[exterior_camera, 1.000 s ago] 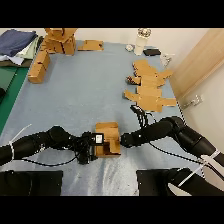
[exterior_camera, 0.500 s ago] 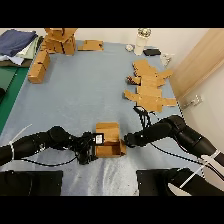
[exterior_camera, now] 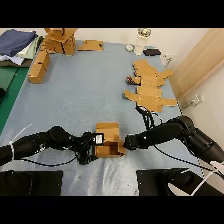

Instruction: Fold the box.

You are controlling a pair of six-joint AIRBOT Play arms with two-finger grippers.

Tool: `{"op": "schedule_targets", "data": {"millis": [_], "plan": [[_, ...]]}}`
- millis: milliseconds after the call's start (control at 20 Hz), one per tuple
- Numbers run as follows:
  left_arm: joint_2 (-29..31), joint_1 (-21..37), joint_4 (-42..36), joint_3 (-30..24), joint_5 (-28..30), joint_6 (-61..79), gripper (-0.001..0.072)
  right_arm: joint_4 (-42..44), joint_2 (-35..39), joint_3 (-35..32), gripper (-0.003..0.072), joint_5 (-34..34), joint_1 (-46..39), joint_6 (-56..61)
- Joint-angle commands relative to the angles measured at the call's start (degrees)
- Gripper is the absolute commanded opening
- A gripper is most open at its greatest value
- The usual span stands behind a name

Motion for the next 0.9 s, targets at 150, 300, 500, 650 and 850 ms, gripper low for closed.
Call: {"op": "schedule_targets", "data": {"millis": [150,300,500,650,850], "plan": [[0.00,0.00,0.02,0.00,0.02,-0.02,0.0463,5.62,-4.50,0.17,0.0502,2.89,0.04,-2.86],[0.00,0.00,0.02,0.00,0.02,-0.02,0.0463,5.62,-9.20,0.22,0.0500,2.91,0.42,-2.80],[0.00,-0.02,0.02,0.00,0.02,-0.02,0.0463,4.11,-12.92,2.82,0.0456,3.61,5.11,-0.33],[0.00,0.00,0.02,0.00,0.00,-0.02,0.0463,-2.91,-14.93,4.83,0.0456,3.39,8.13,6.54],[0.00,0.00,0.02,0.00,0.02,-0.02,0.0463,-5.60,-18.21,6.47,0.0456,3.19,9.66,11.28]]}}
